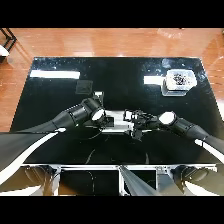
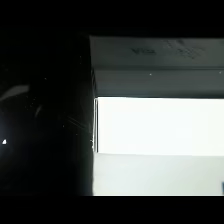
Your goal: Fold the box and place the chain.
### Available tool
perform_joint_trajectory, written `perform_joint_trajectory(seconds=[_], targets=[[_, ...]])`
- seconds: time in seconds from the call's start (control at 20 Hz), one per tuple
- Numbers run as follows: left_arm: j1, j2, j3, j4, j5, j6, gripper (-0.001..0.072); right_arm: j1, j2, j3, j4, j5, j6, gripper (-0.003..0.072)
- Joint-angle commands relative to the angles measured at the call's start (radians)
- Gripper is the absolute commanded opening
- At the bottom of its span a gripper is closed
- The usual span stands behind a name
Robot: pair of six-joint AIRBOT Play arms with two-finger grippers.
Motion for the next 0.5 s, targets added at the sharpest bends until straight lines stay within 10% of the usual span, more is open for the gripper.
perform_joint_trajectory(seconds=[0.0, 0.15, 0.45], targets=[[0.001, 0.001, 0.001, 0.004, -0.023, 0.020, 0.0024, -0.014, 0.087, 0.001, -0.143, 0.015, 0.080, 0.0710], [0.007, 0.001, 0.001, 0.002, -0.024, 0.020, 0.0024, -0.027, 0.131, 0.001, -0.405, 0.098, 0.154, 0.0703], [0.007, 0.000, 0.001, 0.003, -0.024, 0.020, 0.0024, 0.033, 0.112, -0.002, -0.350, 0.055, 0.150, 0.0700]])
